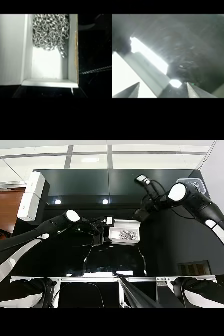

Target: Fold the box and place the chain.

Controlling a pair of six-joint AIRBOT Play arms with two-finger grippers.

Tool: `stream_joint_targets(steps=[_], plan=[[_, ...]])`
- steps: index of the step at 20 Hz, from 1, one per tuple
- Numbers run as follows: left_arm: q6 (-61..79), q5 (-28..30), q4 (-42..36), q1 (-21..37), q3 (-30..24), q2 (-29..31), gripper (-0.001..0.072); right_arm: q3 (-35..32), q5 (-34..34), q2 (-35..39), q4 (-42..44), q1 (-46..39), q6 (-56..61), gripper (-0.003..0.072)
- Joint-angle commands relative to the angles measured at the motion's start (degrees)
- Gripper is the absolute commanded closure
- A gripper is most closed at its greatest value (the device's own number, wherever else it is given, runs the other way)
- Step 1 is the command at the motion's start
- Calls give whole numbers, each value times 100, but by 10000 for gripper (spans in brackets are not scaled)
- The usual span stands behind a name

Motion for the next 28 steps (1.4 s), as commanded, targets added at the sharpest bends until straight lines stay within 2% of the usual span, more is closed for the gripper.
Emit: stream_joint_targets(steps=[1,3,7,10,21,28], plan=[[-9,17,11,-4,2,-4,407,101,881,173,267,129,-1705,28],[-9,15,13,-7,2,-4,407,9,1010,186,680,188,-1740,28],[-9,15,11,-7,2,-4,406,-680,476,181,778,387,-2924,28],[-9,15,11,-7,2,-7,407,-944,289,179,807,420,-3373,28],[-9,15,13,-7,2,-7,406,-940,745,444,1071,450,-3797,28],[-9,15,13,-7,2,-7,406,-942,280,448,470,546,-3738,28]])
